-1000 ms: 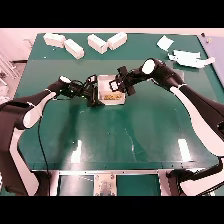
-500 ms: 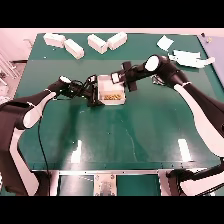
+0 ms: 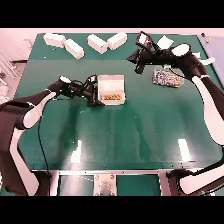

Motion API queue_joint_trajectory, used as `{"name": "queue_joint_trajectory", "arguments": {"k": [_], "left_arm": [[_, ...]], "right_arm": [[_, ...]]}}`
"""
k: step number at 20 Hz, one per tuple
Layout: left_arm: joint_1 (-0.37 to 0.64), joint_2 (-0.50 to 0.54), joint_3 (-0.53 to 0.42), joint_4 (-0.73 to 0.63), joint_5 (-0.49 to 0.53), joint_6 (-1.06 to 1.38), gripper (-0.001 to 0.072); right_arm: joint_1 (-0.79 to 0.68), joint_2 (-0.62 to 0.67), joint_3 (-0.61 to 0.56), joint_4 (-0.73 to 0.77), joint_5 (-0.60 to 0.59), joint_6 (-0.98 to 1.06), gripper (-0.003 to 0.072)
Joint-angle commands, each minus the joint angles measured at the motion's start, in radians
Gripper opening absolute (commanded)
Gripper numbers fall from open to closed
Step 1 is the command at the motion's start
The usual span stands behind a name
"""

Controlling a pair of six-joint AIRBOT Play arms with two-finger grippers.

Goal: Fold the box and place the chain.

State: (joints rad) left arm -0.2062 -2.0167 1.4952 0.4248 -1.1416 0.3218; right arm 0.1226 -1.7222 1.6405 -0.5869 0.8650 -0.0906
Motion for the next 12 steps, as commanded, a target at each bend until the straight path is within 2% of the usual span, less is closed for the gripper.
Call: {"name": "queue_joint_trajectory", "arguments": {"k": [1, 5, 12], "left_arm": [[0.000, 0.000, 0.000, 0.000, 0.000, 0.000, 0.0627], [0.000, 0.000, 0.000, 0.000, 0.000, 0.000, 0.0627], [0.000, 0.000, 0.000, 0.000, 0.000, 0.000, 0.0627]], "right_arm": [[-0.024, -0.086, 0.016, 0.116, 0.063, -0.019, 0.0001], [-0.026, -0.164, 0.042, 0.143, 0.131, -0.018, 0.0001], [-0.018, -0.188, 0.042, 0.142, 0.278, 0.001, 0.0001]]}}
